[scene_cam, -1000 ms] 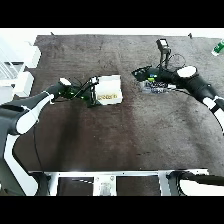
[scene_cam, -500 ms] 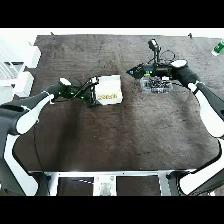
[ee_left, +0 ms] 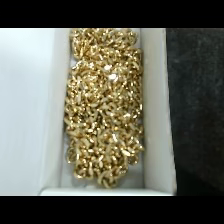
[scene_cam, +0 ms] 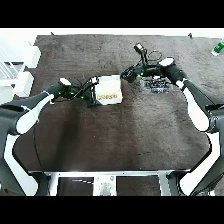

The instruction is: Fold the box and place the chain.

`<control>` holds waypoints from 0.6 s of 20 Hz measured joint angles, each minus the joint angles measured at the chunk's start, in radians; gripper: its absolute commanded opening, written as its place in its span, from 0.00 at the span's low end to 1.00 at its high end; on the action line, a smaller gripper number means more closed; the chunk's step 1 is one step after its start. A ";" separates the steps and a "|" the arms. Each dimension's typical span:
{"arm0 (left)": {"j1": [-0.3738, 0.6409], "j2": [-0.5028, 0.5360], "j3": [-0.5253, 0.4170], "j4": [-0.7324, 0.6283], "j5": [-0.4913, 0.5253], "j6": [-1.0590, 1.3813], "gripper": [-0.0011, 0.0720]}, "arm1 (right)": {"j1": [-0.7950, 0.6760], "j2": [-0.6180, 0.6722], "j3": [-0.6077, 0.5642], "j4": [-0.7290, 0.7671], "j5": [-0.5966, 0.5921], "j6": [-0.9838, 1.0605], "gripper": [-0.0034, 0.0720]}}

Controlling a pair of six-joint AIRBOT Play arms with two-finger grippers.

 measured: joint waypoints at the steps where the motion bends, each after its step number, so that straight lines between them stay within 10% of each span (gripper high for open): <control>1: 0.000 0.000 0.000 0.000 -0.001 0.000 0.65 | 0.005 -0.002 0.005 -0.014 0.024 0.000 0.43; 12: 0.000 0.000 0.000 0.000 0.000 0.000 0.65 | 0.057 -0.005 0.080 -0.070 0.309 -0.002 0.54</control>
